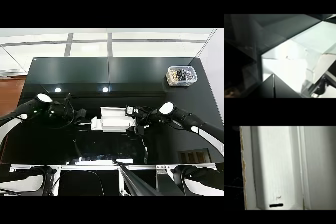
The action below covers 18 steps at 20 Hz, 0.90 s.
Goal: Fold the box and place the chain.
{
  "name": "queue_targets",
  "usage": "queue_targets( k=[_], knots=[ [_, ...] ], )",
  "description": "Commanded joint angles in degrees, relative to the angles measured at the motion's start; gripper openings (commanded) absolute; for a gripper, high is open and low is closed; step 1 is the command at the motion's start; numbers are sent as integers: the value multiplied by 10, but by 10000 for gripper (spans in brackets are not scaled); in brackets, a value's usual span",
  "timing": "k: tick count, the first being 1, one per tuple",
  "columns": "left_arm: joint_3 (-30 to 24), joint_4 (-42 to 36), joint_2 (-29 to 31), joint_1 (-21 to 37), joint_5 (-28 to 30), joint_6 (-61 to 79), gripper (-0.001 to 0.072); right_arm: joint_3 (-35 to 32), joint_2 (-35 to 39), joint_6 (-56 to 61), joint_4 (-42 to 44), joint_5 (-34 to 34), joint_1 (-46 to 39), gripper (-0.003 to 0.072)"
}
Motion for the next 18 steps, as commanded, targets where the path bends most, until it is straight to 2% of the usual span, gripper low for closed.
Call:
queue_targets(
  k=[1, 2, 9, 14, 18],
  knots=[
    [3, 101, 27, 16, 24, -63, 21, 1, 0, 0, 0, 0, 0, 189],
    [0, 123, 28, 10, 33, -88, 21, 1, 0, 0, 0, 0, 0, 190],
    [-17, 109, 8, -47, 71, -88, 22, 1, 0, 0, 0, 0, 0, 189],
    [-17, -26, -12, -54, 63, 39, 23, 1, 0, 0, 0, 0, 0, 189],
    [-16, -30, -12, -47, 60, 45, 23, 1, 0, 0, 0, 0, 0, 189]
  ],
)
